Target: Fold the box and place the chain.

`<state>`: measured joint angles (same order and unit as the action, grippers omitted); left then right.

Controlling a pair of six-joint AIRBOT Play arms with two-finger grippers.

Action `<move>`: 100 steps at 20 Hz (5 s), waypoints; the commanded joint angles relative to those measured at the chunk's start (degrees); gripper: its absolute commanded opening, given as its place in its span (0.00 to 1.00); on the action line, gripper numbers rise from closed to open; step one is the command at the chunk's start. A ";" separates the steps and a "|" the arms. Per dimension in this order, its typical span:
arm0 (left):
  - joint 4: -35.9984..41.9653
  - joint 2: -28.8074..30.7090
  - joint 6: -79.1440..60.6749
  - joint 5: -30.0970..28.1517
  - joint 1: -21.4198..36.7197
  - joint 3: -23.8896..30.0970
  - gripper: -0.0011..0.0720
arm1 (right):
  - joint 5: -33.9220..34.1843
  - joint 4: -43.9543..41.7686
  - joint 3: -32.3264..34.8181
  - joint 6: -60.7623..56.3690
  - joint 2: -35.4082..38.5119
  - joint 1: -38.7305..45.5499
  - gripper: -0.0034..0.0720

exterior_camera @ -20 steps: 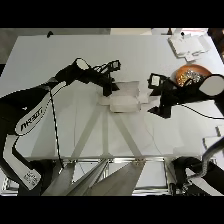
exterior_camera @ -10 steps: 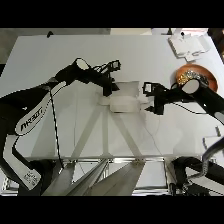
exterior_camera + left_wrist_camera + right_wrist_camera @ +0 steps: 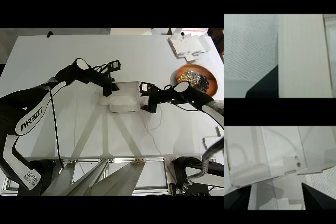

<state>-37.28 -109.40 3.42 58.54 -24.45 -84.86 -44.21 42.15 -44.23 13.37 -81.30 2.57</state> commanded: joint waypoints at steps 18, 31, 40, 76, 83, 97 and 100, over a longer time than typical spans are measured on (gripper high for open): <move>0.00 -0.04 0.02 -0.04 -0.04 0.02 0.03 | -1.88 1.14 -0.07 -15.67 -0.33 0.02 0.97; 0.00 -0.04 0.02 -0.04 -0.07 0.02 0.03 | -3.23 -6.16 -4.26 -3.37 -1.62 2.21 0.97; 0.00 -0.04 0.02 -0.04 -0.04 0.02 0.03 | -12.13 -2.86 -15.65 -4.50 -11.76 3.32 0.97; 0.00 -0.04 0.02 -0.04 -0.04 0.02 0.03 | -19.26 -6.14 -16.04 7.72 -19.37 1.31 0.97; 0.00 -0.04 0.02 -0.04 -0.04 0.02 0.03 | -19.43 -6.45 -16.04 7.74 -19.37 1.31 0.94; 0.00 -0.04 0.02 -0.04 -0.04 0.02 0.03 | -19.45 -6.10 -16.04 7.72 -19.37 1.31 0.71; 0.44 -0.04 0.02 -0.04 -0.04 0.02 0.03 | -19.45 -6.10 -16.04 7.74 -19.37 1.31 0.71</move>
<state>-37.15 -109.40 3.44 58.52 -24.45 -84.86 -63.55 36.03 -60.27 21.08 -100.71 3.92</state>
